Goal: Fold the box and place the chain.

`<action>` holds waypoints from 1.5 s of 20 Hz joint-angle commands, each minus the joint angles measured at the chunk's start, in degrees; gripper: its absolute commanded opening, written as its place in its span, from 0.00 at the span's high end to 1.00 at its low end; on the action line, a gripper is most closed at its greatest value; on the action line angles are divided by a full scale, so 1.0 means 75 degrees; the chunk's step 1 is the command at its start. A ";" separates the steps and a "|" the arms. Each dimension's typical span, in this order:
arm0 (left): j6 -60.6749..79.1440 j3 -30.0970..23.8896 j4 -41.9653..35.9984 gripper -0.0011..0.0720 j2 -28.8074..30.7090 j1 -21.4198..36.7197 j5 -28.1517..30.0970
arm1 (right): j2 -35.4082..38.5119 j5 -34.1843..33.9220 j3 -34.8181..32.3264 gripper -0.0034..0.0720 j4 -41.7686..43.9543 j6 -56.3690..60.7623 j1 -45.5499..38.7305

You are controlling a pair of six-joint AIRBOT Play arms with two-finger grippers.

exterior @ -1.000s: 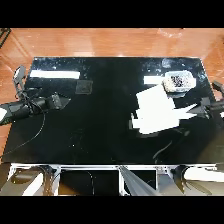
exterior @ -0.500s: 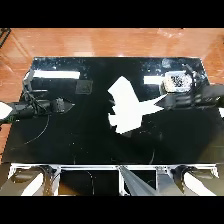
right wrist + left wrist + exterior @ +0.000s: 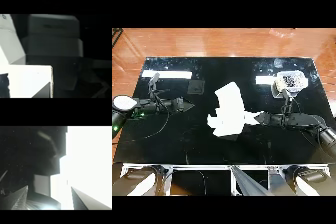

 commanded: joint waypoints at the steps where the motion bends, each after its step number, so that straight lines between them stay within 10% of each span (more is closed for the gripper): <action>1: 0.0248 0.0000 -0.0195 0.14 -0.0152 -0.0003 -0.0003 | 0.0050 0.0061 -0.0137 0.93 -0.0300 0.0189 -0.0402; 16: 0.0411 0.0003 -0.0035 0.14 -0.0673 0.0099 0.0329 | 0.0047 0.2958 -0.0487 0.93 -0.0536 -0.0825 0.2728; 30: 0.6100 0.0388 -0.2789 0.14 -0.3153 0.0560 -0.2154 | 0.0047 0.2984 -0.0487 0.93 -0.0536 -0.0813 0.2952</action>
